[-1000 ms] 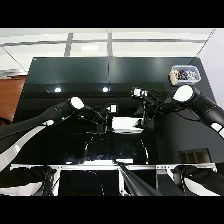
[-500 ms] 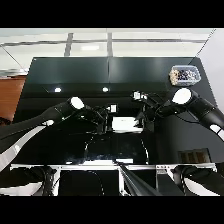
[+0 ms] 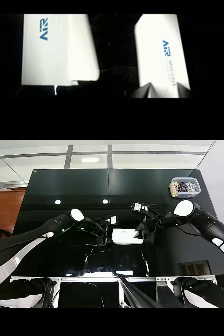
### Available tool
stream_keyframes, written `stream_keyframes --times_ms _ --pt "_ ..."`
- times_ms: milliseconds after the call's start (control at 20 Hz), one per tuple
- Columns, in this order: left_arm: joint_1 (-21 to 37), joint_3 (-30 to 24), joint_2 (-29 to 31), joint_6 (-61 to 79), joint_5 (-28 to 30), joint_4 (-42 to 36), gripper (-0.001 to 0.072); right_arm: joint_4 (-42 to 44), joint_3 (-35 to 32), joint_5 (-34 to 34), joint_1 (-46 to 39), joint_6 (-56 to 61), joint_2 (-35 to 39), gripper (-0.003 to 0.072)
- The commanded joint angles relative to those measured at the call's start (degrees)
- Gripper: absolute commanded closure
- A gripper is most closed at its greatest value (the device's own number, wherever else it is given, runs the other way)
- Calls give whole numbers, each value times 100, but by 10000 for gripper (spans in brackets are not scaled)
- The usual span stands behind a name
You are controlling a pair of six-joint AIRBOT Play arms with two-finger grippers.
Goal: Fold the box and place the chain.
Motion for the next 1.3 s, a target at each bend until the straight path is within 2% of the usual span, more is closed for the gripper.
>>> stream_keyframes --times_ms 0,350,500,550,750,1250 --pt "0 2 -4 -7 -2 2 267 11 2 2 7 0 59 126" --pt "0 2 -4 -7 -2 2 267 -317 2 -535 7 -9 59 130" --pt "0 2 -4 -7 -2 2 267 -391 2 -476 7 -9 59 364" --pt "0 2 -4 -7 -2 2 267 -411 2 -409 7 -9 59 389" --pt "2 2 -7 -7 -2 22 267 -415 -4 -138 7 -4 59 389" --pt "0 2 -13 -7 -2 22 267 -417 -15 -52 9 -4 57 388"
